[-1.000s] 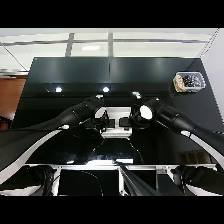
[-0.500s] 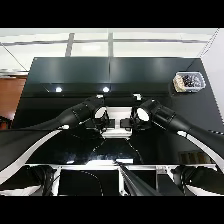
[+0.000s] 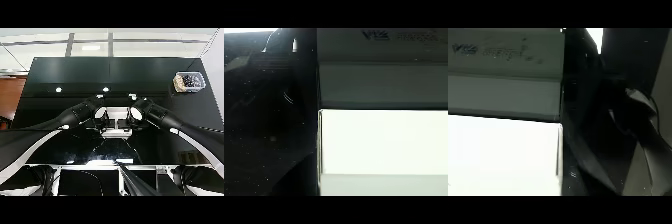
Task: Fold the box and place the chain.
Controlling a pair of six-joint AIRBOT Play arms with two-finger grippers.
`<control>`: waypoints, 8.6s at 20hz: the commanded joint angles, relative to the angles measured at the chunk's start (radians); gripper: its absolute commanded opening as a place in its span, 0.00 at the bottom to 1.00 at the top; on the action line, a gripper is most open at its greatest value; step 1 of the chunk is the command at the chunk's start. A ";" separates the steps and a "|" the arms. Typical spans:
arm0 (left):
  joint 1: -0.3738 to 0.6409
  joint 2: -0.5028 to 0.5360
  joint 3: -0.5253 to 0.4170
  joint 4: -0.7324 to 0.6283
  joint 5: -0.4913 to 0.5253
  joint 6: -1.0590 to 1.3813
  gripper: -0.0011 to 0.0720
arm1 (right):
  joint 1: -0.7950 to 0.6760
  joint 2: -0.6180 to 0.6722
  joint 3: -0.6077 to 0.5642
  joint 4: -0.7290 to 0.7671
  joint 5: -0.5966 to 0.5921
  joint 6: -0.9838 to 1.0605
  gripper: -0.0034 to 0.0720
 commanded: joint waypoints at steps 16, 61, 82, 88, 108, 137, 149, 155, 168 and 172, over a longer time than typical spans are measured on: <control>0.001 0.000 0.001 0.001 0.002 0.000 0.05 | 0.014 -0.010 0.004 -0.024 -0.014 0.024 0.41; 0.003 0.000 0.001 0.000 0.006 0.000 0.05 | -1.064 -0.467 0.756 0.194 0.079 -0.079 0.83; 0.003 0.000 0.001 0.000 0.006 0.000 0.05 | -1.044 -0.469 0.789 0.198 0.090 -0.234 0.06; 0.003 0.000 0.001 0.001 0.007 0.000 0.05 | -1.066 -0.268 0.789 0.244 0.132 -0.536 0.06; 0.003 0.001 0.001 0.000 0.001 0.000 0.05 | -0.832 0.484 0.462 0.463 0.208 -0.937 0.05; 0.003 0.000 0.001 0.000 0.001 0.000 0.05 | -0.341 0.370 -0.057 0.672 0.041 -0.941 0.05; 0.003 0.000 0.001 -0.007 0.002 0.000 0.05 | -0.327 0.328 -0.061 0.594 -0.058 -0.870 0.58; 0.003 0.000 0.001 -0.034 0.005 0.008 0.05 | -0.580 0.479 -0.049 0.480 0.034 -0.872 0.56; 0.007 0.001 0.001 -0.049 0.006 0.001 0.06 | -0.758 0.544 -0.050 0.530 0.124 -0.890 0.56; 0.008 0.002 0.028 -0.048 -0.001 -0.001 0.27 | -0.758 0.544 -0.050 0.530 0.123 -0.890 0.56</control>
